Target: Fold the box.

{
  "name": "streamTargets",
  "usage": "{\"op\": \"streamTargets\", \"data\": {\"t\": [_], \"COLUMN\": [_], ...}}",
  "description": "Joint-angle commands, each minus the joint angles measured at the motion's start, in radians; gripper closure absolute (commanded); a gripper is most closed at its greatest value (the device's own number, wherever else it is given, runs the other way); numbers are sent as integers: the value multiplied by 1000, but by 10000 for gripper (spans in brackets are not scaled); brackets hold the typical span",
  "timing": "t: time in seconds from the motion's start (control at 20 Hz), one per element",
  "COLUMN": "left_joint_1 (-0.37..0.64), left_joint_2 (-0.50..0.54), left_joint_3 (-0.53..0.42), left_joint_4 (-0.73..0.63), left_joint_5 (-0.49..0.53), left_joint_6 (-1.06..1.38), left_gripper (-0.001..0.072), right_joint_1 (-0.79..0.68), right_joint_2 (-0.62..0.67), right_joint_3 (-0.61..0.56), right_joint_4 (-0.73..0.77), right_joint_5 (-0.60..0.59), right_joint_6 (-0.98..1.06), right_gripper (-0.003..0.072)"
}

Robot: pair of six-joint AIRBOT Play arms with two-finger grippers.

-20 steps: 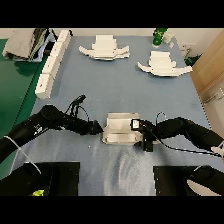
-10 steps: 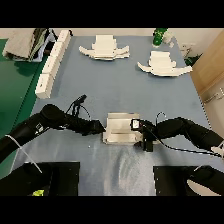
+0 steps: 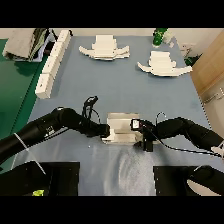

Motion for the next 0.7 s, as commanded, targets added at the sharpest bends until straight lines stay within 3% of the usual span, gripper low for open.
{"op": "streamTargets", "data": {"t": [0.0,0.1,0.35,0.65], "left_joint_1": [-126,-168,-232,-256], "left_joint_2": [-39,-85,-209,-227], "left_joint_3": [77,132,262,306], "left_joint_4": [282,360,371,426], "left_joint_5": [-18,-82,-176,-230], "left_joint_6": [-330,-392,-435,-538], "left_gripper": [233,233,233,234], "right_joint_1": [0,0,0,0], "right_joint_2": [0,0,0,0], "right_joint_3": [0,0,0,0], "right_joint_4": [0,0,0,0], "right_joint_5": [0,0,0,0], "right_joint_6": [0,0,0,0], "right_gripper": [184,183,183,184]}}
